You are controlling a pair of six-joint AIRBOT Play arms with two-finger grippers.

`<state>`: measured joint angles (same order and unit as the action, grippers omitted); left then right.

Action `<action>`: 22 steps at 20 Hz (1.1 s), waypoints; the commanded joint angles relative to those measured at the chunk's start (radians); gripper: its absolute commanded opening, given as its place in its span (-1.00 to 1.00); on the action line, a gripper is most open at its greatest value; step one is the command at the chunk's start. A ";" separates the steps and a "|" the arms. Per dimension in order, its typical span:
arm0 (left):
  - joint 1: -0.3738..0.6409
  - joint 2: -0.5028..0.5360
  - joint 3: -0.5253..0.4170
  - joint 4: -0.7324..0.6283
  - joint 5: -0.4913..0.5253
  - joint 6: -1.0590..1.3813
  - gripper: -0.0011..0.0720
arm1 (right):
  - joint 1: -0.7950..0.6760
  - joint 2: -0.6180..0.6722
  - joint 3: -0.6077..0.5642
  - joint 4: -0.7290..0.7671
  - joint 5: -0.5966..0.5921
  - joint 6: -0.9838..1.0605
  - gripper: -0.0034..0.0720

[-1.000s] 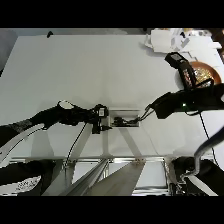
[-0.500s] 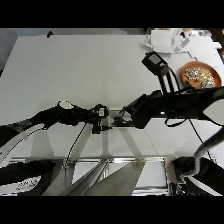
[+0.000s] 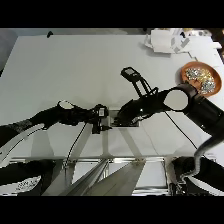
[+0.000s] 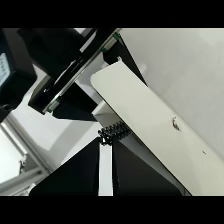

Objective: Fold the box and place the chain.

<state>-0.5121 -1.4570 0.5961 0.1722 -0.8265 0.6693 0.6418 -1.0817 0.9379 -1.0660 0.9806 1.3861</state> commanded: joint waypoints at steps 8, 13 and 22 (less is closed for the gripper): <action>0.000 0.000 0.000 0.000 0.000 0.000 -0.60 | -0.117 0.181 -0.003 -0.112 0.053 0.008 -0.44; 0.000 0.000 0.000 0.000 0.000 0.000 -0.60 | -0.426 0.200 -0.004 -0.292 0.160 0.058 -0.50; 0.000 0.000 0.000 0.000 0.000 0.000 -0.59 | -0.640 -0.105 -0.004 -0.346 0.157 0.058 -0.01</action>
